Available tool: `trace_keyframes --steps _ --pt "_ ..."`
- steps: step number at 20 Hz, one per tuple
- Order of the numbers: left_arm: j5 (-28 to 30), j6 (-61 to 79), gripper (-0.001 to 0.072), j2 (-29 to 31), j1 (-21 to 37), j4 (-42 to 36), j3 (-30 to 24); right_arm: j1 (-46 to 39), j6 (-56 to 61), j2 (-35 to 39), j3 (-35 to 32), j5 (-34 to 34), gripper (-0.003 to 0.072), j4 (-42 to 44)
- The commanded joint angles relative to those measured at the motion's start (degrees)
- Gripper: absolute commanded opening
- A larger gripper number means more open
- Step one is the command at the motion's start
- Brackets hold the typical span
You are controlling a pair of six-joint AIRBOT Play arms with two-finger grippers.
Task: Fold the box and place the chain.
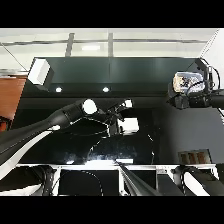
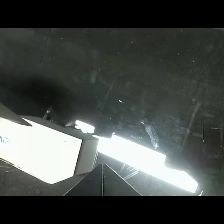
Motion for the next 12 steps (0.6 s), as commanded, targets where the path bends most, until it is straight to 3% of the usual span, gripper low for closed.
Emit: trace_keyframes --steps 1,9,10,11,12 --pt "0.7 2.5 0.0709 -1.5 -0.4 0.9 0.0 0.0 0.0 0.0 0.0 -0.1 0.0020 0.0" --pt "4.7 3.4 0.0688 -2.3 -5.0 9.8 0.1 0.0 0.0 0.0 0.0 -0.1 0.0020 0.0" --pt "4.3 2.9 0.0566 -2.0 -5.0 9.8 0.1 0.0 0.0 0.0 0.0 -0.2 0.0020 0.0" --pt "3.2 2.8 0.0398 -1.4 -4.6 9.9 0.1 0.0 0.0 0.0 0.0 -0.1 0.0020 0.0" --pt "1.9 2.5 0.0342 -0.5 -3.9 9.9 0.1 0.0 0.1 0.0 0.0 -0.1 0.0020 0.0"
